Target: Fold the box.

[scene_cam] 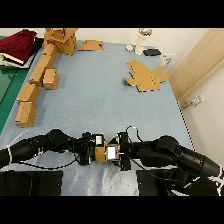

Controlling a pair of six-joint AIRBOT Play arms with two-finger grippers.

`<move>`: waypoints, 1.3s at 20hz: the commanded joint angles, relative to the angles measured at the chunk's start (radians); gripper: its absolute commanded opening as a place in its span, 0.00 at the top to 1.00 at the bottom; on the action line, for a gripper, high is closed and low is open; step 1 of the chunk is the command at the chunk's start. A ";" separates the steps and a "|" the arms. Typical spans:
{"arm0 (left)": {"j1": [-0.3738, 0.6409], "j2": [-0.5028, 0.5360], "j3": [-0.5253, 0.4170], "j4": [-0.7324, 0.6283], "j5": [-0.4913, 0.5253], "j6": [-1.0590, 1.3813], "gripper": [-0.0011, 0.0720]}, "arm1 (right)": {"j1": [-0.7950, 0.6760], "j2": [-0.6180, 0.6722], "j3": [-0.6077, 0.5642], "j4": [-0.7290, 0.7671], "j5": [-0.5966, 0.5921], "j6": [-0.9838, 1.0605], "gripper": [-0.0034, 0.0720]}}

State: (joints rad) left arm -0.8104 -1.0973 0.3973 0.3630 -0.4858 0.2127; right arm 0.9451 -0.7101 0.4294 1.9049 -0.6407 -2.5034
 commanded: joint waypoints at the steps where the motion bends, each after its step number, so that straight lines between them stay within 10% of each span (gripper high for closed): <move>1: 0.000 0.000 0.001 0.000 0.000 0.000 0.39 | 0.035 0.000 -0.020 -0.043 0.039 0.044 0.23; 26: 0.000 0.000 0.000 0.000 0.000 0.000 0.39 | 0.035 0.037 -0.028 -0.157 0.050 0.158 0.77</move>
State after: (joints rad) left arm -0.8104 -1.0973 0.3973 0.3622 -0.4850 0.2119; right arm 0.9810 -0.6609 0.4015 1.7451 -0.5861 -2.3615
